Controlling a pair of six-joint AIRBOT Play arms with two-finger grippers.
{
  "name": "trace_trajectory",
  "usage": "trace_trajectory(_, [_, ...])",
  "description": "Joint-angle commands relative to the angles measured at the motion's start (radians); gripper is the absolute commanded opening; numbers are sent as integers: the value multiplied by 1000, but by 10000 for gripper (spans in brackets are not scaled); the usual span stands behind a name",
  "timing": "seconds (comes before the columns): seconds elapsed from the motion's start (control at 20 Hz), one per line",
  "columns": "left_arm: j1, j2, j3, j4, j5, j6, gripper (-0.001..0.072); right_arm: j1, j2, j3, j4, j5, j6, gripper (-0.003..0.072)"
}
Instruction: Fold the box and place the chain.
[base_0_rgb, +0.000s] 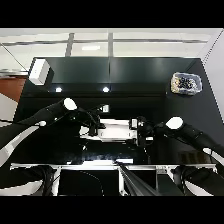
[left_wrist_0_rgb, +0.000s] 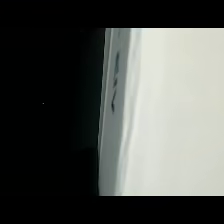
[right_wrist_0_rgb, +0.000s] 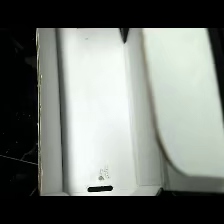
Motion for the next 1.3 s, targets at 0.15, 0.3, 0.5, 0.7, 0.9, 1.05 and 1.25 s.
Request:
trace_trajectory(0.15, [0,0,0,-1,3,-2,28,27,-35,0,-8,-38,-23,707])
trace_trajectory(0.3, [0,0,0,-1,3,-2,28,27,-35,0,-7,-50,-15,707])
trace_trajectory(0.5, [0,0,0,-1,3,-2,28,27,-35,0,-16,-51,-10,707])
trace_trajectory(0.7, [0,0,0,-1,3,-3,28,24,-37,0,-60,-55,38,707])
trace_trajectory(0.9, [0,0,0,-1,3,-2,28,24,-37,0,-66,-55,38,707])
trace_trajectory(1.05, [0,0,0,-1,3,-2,28,25,-38,0,-71,-54,38,707])
trace_trajectory(1.25, [0,0,0,-1,3,-2,28,25,-38,0,-71,-54,38,707])
